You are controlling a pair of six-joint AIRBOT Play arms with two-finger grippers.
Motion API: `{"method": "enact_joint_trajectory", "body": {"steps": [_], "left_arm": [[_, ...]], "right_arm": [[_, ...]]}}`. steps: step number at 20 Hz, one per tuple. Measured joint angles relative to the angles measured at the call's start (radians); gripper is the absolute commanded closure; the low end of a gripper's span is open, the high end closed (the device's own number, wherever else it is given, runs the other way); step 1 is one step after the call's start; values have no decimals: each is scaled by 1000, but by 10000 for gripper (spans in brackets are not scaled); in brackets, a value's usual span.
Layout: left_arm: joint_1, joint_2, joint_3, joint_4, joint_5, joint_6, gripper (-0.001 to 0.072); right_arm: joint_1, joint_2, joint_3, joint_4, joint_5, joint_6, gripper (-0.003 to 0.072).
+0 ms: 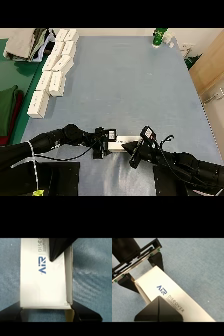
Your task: Fold the box.
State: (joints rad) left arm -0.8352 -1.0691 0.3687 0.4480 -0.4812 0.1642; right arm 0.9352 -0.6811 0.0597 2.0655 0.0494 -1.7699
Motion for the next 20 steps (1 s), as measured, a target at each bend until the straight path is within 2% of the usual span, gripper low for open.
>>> {"method": "enact_joint_trajectory", "body": {"steps": [12,20], "left_arm": [[0,0,0,1,0,1,303],[0,0,0,0,0,0,303]], "right_arm": [[0,131,1,0,19,1,683],[-6,151,16,0,23,0,683]]}}
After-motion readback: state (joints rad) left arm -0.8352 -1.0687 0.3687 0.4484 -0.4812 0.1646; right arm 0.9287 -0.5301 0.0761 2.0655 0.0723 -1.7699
